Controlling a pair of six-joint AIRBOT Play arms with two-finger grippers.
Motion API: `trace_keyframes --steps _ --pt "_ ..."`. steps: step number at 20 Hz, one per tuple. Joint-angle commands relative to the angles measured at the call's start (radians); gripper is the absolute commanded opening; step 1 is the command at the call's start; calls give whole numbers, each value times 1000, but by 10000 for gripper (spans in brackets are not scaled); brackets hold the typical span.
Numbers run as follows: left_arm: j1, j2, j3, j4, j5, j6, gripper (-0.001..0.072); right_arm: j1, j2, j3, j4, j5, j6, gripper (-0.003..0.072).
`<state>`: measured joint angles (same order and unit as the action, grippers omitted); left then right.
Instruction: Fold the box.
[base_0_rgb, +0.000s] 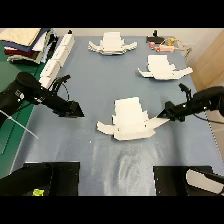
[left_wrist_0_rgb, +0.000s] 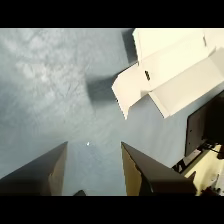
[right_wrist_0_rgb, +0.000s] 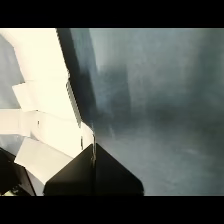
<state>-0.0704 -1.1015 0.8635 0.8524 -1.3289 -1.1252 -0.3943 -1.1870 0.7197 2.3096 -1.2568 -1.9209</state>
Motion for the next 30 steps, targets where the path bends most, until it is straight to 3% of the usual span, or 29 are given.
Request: trace_keyframes --steps 1,3,5,10,12,13,14,18,22,25,30 --pt "39 18 -100 -45 -2 64 513 47 154 -199 -14 69 21 43" --pt "39 18 -105 -45 7 67 514 58 159 -206 -40 55 21 278" --pt "39 18 -105 -45 13 67 514 58 158 -206 -40 45 21 286" --pt "39 18 -105 -99 7 61 513 58 158 -202 -34 11 19 277" --pt "39 18 -105 -153 8 60 513 59 158 -197 -4 -35 -37 87" --pt "39 18 -105 -175 11 61 513 64 158 -197 10 -43 -78 70" --pt "39 18 -104 -181 13 63 514 72 158 -197 18 -42 -118 1" --pt "41 -12 -103 -180 23 116 514 162 204 -245 53 -19 -261 1" --pt "41 -86 -103 -180 44 185 514 251 410 -387 60 217 -276 1" --pt "39 -141 -104 -197 82 233 514 289 530 -434 60 266 -247 1" --pt "6 -287 -87 -443 109 450 514 289 555 -443 63 270 -215 2"
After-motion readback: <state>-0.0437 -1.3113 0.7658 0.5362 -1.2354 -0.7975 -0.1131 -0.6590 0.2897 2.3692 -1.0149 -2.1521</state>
